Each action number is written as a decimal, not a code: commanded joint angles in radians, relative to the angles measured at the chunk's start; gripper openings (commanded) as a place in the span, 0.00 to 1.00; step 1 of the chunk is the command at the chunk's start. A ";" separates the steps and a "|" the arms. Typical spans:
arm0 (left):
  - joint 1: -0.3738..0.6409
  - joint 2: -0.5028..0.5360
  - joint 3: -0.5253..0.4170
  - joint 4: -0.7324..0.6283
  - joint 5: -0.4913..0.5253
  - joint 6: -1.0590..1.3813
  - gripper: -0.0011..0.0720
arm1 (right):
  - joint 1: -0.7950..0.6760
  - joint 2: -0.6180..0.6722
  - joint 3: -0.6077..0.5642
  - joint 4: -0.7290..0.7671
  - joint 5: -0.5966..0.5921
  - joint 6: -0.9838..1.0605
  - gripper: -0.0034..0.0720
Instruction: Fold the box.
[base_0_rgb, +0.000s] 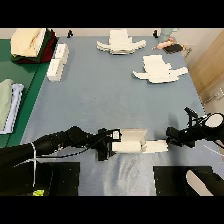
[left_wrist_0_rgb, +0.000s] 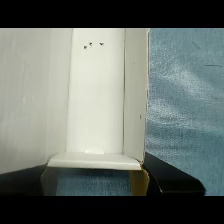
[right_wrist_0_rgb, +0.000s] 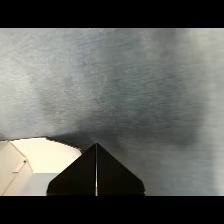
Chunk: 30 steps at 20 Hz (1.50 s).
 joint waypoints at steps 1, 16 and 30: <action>0.000 0.000 0.001 0.000 0.000 0.000 0.82 | -0.051 -0.031 -0.040 0.138 0.005 -0.067 0.04; 0.000 0.000 0.001 0.000 0.000 0.000 0.82 | -0.043 0.005 -0.062 0.249 0.127 -0.145 0.05; 0.000 0.000 0.001 0.000 0.000 0.000 0.82 | 0.052 0.005 -0.071 0.474 0.144 -0.351 0.56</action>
